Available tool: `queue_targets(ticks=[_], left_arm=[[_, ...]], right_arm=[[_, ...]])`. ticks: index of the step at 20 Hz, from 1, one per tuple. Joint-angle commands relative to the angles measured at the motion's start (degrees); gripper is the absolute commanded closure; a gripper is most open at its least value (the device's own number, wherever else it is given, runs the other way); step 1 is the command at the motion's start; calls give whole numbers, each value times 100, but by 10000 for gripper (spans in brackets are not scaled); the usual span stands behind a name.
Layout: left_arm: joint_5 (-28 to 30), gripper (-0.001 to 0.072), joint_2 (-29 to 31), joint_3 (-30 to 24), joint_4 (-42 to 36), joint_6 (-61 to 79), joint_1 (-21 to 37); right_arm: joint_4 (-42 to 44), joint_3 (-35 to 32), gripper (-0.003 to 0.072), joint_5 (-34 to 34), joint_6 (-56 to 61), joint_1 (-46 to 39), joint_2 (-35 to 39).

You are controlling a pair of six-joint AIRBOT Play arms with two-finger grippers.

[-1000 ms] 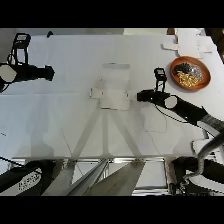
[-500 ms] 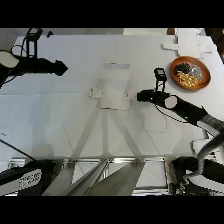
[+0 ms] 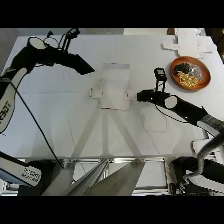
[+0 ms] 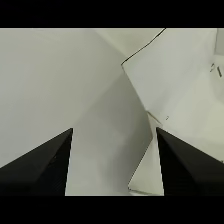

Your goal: Fold the box and place the chain.

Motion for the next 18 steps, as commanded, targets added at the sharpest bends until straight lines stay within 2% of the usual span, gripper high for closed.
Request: queue_targets(ticks=[1,14,18], left_arm=[[-323,129,-695,509,-688,240,-192],[-214,134,-984,544,-236,122,-713],[-481,155,-986,546,-225,153,-769]], right_arm=[[2,0,674,2,2,4,-2],[2,0,674,0,2,4,-2],[2,0,674,0,2,4,-2]])
